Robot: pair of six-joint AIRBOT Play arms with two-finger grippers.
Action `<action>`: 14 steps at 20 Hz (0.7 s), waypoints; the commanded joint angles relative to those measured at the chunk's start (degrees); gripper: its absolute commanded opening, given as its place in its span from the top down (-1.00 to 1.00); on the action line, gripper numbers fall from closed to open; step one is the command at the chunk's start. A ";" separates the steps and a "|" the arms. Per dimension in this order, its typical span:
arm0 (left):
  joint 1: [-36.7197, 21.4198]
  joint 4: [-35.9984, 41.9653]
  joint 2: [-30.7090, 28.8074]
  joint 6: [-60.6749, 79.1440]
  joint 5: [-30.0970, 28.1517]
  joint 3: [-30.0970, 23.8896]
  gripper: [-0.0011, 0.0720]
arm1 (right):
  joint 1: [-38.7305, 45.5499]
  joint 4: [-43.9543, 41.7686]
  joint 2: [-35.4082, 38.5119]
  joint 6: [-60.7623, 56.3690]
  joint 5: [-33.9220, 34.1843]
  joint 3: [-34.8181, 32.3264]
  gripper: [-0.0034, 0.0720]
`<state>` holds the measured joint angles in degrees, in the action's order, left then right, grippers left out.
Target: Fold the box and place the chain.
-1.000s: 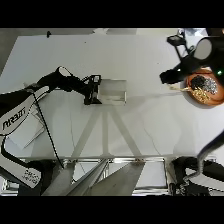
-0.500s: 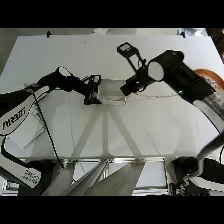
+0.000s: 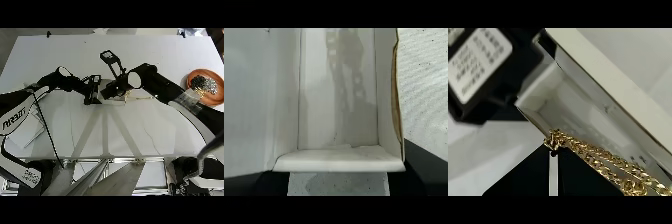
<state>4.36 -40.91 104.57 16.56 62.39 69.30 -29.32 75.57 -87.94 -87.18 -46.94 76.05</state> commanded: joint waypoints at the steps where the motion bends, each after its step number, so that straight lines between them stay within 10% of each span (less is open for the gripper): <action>1: 0.02 -0.02 -0.02 0.00 0.00 -0.02 0.09 | -0.37 -2.95 -3.91 0.55 5.07 0.02 0.89; 5: 0.02 -0.02 -0.02 0.00 0.00 -0.02 0.09 | -0.35 -0.98 -5.73 0.72 4.98 0.02 0.86; 8: 0.02 -0.04 -0.02 0.00 0.00 -0.02 0.09 | -0.22 0.50 -4.42 0.74 2.64 0.02 0.15; 14: 0.02 -0.04 -0.02 0.00 0.00 -0.02 0.09 | 2.62 15.19 6.93 4.98 -10.99 0.02 0.15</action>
